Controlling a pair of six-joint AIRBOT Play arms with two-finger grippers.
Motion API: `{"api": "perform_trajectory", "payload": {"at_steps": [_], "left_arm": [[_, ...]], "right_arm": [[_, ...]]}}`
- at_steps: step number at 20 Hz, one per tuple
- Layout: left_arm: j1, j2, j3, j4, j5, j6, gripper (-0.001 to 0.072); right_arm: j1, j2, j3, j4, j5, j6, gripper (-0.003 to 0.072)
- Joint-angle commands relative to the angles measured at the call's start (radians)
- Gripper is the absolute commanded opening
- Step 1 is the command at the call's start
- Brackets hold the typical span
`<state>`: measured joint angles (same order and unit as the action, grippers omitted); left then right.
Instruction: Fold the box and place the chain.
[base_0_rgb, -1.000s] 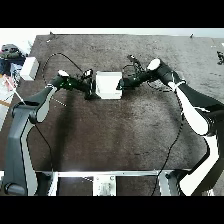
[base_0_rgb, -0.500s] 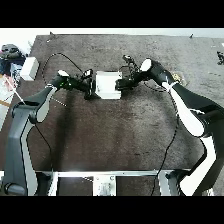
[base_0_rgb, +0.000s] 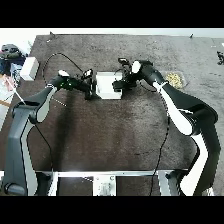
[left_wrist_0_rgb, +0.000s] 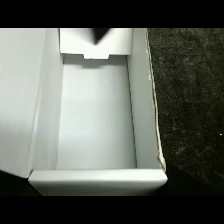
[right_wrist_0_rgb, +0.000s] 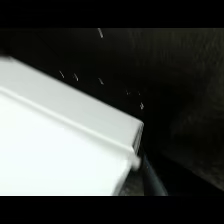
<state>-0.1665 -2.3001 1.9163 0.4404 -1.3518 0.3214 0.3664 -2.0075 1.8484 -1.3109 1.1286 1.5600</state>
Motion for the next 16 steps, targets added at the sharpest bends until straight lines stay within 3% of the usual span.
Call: {"api": "perform_trajectory", "payload": {"at_steps": [1, 9, 11, 15, 16], "left_arm": [[0.001, 0.000, 0.000, 0.000, 0.001, 0.000, 0.0336], [0.001, 0.000, 0.000, 0.000, 0.001, -0.003, 0.0337], [0.001, 0.000, 0.000, 0.000, 0.001, -0.003, 0.0337], [0.001, 0.000, 0.000, 0.000, 0.001, -0.003, 0.0336], [0.001, 0.000, 0.000, 0.000, 0.001, -0.003, 0.0336]], "right_arm": [[0.018, -0.005, 0.007, -0.103, 0.025, 0.110, 0.0465], [0.105, -0.005, 0.010, -0.325, 0.015, 0.310, 0.0463], [0.109, -0.005, 0.011, -0.335, 0.015, 0.366, 0.0337], [0.111, -0.005, 0.011, -0.336, 0.019, 0.432, 0.0336], [0.111, -0.005, 0.011, -0.336, 0.019, 0.439, 0.0278]]}}
